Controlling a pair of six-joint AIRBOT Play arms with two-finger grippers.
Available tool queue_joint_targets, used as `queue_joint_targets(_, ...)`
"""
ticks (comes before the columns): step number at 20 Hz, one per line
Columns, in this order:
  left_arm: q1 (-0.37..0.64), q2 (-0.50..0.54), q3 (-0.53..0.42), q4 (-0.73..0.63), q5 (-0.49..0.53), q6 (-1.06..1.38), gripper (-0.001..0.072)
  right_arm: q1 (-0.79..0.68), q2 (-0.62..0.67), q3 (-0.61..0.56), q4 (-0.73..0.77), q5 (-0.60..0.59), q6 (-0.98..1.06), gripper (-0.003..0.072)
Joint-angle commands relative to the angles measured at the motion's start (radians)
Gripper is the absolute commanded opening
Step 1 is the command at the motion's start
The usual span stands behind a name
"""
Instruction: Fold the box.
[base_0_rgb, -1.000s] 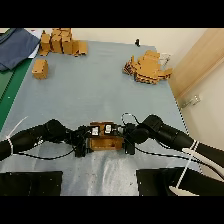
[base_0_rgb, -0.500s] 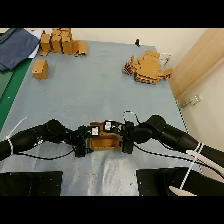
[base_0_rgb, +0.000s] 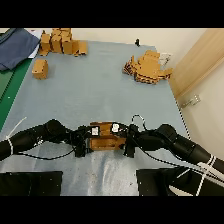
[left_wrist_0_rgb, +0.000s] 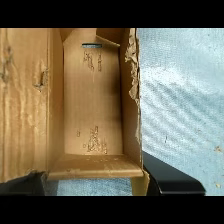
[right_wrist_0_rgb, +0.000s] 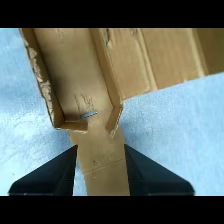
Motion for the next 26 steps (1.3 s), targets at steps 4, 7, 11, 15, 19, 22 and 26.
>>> queue_joint_targets(4, 0.000, -0.001, 0.000, 0.000, 0.000, 0.000, 0.0355, 0.000, -0.041, -0.027, 0.071, 0.149, -0.089, 0.0465)
queue_joint_targets(7, 0.000, -0.001, 0.000, 0.000, 0.000, 0.000, 0.0355, 0.000, -0.040, -0.015, 0.150, 0.149, -0.173, 0.0278)
queue_joint_targets(11, 0.000, -0.001, 0.000, 0.000, 0.000, 0.000, 0.0355, 0.002, -0.040, -0.015, 0.238, 0.146, -0.245, 0.0121)
queue_joint_targets(15, 0.000, -0.001, 0.000, 0.000, 0.000, 0.000, 0.0355, 0.042, -0.047, -0.015, 0.239, 0.176, -0.251, 0.0121)
queue_joint_targets(19, 0.000, -0.001, 0.000, 0.000, 0.001, 0.000, 0.0355, 0.061, -0.080, -0.015, 0.240, 0.228, -0.254, 0.0121)
queue_joint_targets(22, 0.000, -0.001, 0.000, 0.000, 0.000, 0.000, 0.0355, 0.061, -0.073, -0.015, 0.238, 0.187, -0.254, 0.0202)
queue_joint_targets(26, 0.000, -0.001, 0.000, 0.000, 0.000, 0.000, 0.0355, 0.061, -0.070, -0.015, 0.239, 0.182, -0.254, 0.0218)
